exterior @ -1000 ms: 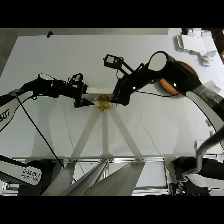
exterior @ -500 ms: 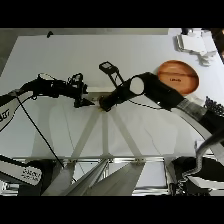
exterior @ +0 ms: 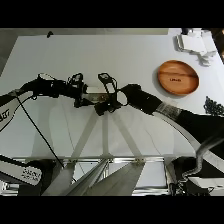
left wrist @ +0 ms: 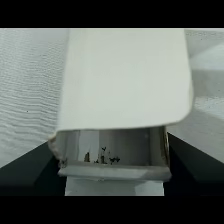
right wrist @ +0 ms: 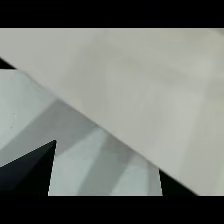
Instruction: Fold the box and place the chain.
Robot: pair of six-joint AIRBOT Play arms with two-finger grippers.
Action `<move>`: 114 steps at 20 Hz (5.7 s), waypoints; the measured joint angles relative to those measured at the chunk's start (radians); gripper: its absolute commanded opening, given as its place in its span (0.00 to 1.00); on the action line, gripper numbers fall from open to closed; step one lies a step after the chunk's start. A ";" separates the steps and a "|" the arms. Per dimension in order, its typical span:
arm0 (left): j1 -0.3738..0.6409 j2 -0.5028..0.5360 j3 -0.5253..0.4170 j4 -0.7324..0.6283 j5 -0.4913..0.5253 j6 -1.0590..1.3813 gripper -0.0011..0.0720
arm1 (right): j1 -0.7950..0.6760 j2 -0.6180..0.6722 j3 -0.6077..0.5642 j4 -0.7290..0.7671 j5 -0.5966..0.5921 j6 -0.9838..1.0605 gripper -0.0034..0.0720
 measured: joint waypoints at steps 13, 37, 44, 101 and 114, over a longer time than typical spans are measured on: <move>0.001 0.000 0.000 0.000 0.005 0.000 0.53 | 0.017 -0.020 -0.001 -0.267 -0.100 0.317 0.78; 0.000 0.000 0.000 0.001 -0.005 0.002 0.53 | -0.051 0.169 0.000 -0.293 -0.291 0.311 0.06; 0.000 0.000 0.000 0.000 -0.003 0.001 0.53 | -0.110 0.177 0.000 -0.293 -0.328 0.267 0.06; 0.000 0.000 0.000 0.001 -0.002 0.001 0.53 | -0.405 -0.108 0.274 0.559 0.396 -1.149 0.52; 0.000 0.000 0.000 0.001 -0.003 0.001 0.53 | -0.370 -0.082 0.140 0.663 0.298 -1.567 0.49</move>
